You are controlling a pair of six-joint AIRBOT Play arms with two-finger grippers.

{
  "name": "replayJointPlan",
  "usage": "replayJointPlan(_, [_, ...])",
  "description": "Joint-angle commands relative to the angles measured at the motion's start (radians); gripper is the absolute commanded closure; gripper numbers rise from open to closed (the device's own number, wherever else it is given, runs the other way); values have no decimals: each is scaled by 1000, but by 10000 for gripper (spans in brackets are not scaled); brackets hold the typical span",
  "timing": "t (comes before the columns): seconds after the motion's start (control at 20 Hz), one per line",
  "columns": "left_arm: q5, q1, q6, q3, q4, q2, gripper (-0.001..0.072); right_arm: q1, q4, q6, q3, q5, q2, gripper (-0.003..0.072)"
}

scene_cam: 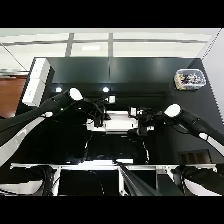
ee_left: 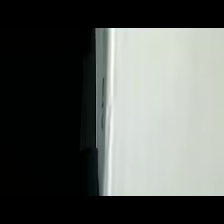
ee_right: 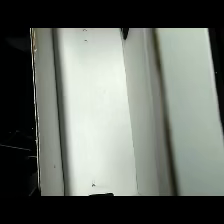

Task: Fold the box and place the chain.

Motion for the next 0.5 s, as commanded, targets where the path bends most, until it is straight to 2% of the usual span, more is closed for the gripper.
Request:
replayJointPlan(0.0, [3,0,-3,0,-21,0,684,3,-26,-17,0,-5,-14,-18])
replayJointPlan(0.45, [3,0,-3,0,-18,0,684,-14,-48,-16,0,10,-47,-17])
